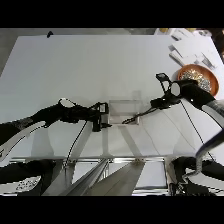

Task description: Fold the box and place the chain.

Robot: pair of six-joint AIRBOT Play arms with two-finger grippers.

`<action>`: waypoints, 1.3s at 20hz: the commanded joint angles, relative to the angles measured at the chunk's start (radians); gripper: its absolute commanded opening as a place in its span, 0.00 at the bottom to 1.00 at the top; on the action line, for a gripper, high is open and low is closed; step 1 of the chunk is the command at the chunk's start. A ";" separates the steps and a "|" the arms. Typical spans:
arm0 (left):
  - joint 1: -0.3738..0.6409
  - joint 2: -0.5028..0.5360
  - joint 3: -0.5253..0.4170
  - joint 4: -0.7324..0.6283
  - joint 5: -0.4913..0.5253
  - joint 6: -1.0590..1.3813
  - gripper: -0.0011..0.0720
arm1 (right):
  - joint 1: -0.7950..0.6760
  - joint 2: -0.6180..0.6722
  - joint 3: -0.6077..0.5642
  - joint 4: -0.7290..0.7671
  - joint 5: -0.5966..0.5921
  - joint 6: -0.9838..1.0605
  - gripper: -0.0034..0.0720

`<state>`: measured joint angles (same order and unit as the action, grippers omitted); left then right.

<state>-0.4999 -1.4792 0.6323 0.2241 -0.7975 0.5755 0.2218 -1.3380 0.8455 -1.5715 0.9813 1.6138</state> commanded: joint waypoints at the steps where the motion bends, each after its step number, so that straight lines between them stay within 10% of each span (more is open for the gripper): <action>1: 0.000 -0.001 0.000 0.000 0.000 0.000 0.22 | 0.002 0.107 0.001 0.018 0.068 -0.030 0.07; 12: 0.000 -0.001 0.000 0.000 0.000 0.000 0.22 | 0.207 0.557 -0.002 0.333 0.216 -0.093 0.07; 26: 0.000 -0.001 0.000 0.000 0.000 0.000 0.22 | 0.531 0.394 -0.007 0.388 -0.107 -0.013 0.07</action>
<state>-0.4999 -1.4792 0.6323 0.2241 -0.7975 0.5755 0.7349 -0.8837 0.8394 -1.1599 0.9165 1.5936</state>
